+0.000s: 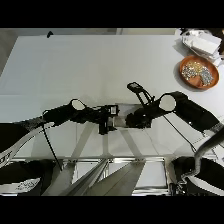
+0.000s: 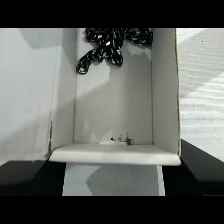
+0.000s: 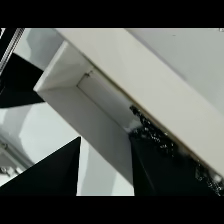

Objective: Fold the box and place the chain.

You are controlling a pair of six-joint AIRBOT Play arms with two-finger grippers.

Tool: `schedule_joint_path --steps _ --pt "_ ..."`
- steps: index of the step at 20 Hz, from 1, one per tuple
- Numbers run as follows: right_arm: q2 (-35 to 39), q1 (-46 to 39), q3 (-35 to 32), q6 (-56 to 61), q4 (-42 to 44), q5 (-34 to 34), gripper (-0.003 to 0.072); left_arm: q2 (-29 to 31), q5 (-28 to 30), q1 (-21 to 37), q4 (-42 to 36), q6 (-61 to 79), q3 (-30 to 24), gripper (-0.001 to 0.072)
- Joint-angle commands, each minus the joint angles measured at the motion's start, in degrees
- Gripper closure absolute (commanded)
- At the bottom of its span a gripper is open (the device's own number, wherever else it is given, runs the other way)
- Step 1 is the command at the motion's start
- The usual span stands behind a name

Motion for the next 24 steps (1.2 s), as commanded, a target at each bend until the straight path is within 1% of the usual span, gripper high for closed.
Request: schedule_joint_path --steps 1,3,6,8,10,11,12,13,16,20,24 --pt "2.99 -1.2 1.9 0.09 -6.03 6.84 0.0469 0.04 -0.04 0.04 0.0 0.0 0.02 0.0233" --pt "7.34 -4.37 1.9 1.11 -8.83 8.39 0.0469 0.04 0.02 0.04 0.0 0.02 0.02 0.0233" --pt "13.73 -9.07 1.84 1.07 -11.69 8.26 0.0468 0.04 0.0 0.04 0.0 0.0 0.02 0.0233" --pt "15.02 -11.67 0.98 1.09 -14.27 8.2 0.0457 0.04 0.02 0.04 0.0 0.0 0.02 0.0233" --pt "14.64 -13.7 -1.84 0.9 -15.41 6.4 0.0445 0.04 0.0 0.04 0.0 0.02 0.02 0.0233" --pt "14.38 -14.32 -3.78 0.52 -16.13 4.37 0.0416 0.04 0.02 0.04 0.0 0.02 0.02 0.0233" --pt "14.05 -14.82 -6.08 0.09 -16.9 1.4 0.0363 0.04 0.0 0.04 0.0 0.02 0.02 0.0233" --pt "13.7 -15.17 -8.17 -0.98 -16.9 -1.55 0.0338 0.04 0.0 0.04 0.0 0.0 0.02 0.0233" --pt "12.72 -15.17 -13.38 -2.16 -16.79 -9.09 0.0338 0.04 0.0 0.04 0.0 0.0 0.02 0.0233" --pt "8.94 -15.15 -14.36 -2.19 -15.04 -10.12 0.0338 0.04 0.02 0.04 0.0 0.0 0.02 0.0233" --pt "4.96 -12.94 -14.36 -2.16 -14.05 -6.82 0.0346 0.04 0.0 0.04 0.0 0.0 0.02 0.0233"
